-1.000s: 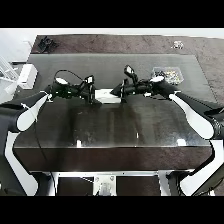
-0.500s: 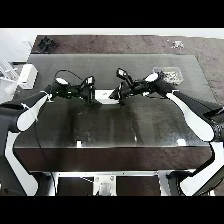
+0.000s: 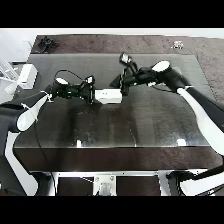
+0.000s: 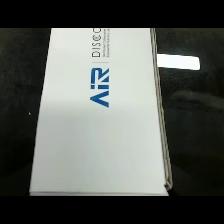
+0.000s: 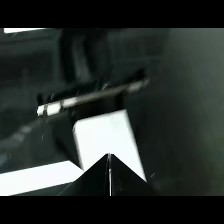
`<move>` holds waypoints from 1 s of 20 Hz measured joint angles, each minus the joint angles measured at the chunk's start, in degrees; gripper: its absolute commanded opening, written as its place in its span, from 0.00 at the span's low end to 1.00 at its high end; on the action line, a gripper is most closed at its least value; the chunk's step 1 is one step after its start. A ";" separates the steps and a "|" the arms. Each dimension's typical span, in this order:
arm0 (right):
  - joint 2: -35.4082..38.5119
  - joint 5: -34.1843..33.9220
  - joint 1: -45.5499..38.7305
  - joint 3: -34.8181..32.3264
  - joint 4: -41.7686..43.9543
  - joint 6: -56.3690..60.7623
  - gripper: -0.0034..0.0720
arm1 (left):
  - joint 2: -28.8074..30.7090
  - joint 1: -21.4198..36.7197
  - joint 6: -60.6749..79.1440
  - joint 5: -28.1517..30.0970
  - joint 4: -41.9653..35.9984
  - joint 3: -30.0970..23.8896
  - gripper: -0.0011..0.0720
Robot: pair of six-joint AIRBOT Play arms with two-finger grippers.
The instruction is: Fold the box and place the chain.
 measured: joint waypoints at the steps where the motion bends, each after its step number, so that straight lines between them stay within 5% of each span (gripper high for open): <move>1: 1.57 -0.02 -0.04 -0.17 0.11 1.07 0.06 | -0.02 0.00 0.02 0.00 0.00 0.00 0.71; 7: 14.38 -1.86 -4.13 -8.85 0.24 8.74 0.05 | 0.00 0.00 0.13 0.00 0.04 0.00 0.71; 20: 51.04 -22.75 -16.46 -52.15 0.02 12.31 0.06 | 0.00 0.02 0.17 -0.26 0.09 0.02 0.71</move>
